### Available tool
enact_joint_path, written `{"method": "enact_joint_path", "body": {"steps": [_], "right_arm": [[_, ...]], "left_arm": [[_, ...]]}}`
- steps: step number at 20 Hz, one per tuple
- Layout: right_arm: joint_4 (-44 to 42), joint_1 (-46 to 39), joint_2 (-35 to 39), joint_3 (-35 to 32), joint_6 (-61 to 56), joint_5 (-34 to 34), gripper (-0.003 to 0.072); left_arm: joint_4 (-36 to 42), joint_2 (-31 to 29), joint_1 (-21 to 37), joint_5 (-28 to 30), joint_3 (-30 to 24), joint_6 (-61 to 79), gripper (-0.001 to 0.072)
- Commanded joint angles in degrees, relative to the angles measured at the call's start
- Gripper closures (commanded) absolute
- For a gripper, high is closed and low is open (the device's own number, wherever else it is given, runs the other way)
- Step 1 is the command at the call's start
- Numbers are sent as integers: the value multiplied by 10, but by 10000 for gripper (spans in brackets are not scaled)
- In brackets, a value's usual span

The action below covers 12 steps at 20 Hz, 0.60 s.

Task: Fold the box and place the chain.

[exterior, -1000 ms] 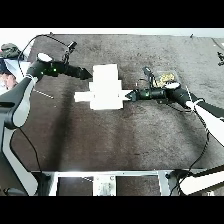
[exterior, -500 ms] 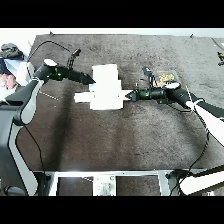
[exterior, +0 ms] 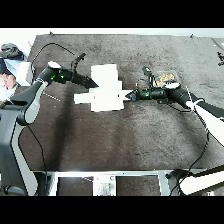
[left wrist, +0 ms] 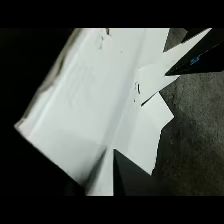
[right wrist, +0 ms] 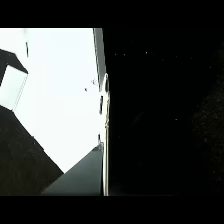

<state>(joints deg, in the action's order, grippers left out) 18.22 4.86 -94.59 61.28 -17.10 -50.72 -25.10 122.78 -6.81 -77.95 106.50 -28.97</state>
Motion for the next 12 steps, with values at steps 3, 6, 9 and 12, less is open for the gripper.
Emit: {"method": "enact_joint_path", "body": {"steps": [3, 6, 9, 12], "right_arm": [[0, 0, 0, 0, 0, 2, 676], [0, 0, 0, 0, 0, 5, 671], [0, 0, 0, 0, 1, 10, 352], [-9, -17, 1, 0, 6, 10, 350]], "left_arm": [[3, 0, 1, -7, 0, 5, 596], [3, 0, 1, -12, 0, 11, 698], [3, 0, 1, -31, 0, 41, 698], [2, -9, 1, -41, 0, 143, 700]]}}
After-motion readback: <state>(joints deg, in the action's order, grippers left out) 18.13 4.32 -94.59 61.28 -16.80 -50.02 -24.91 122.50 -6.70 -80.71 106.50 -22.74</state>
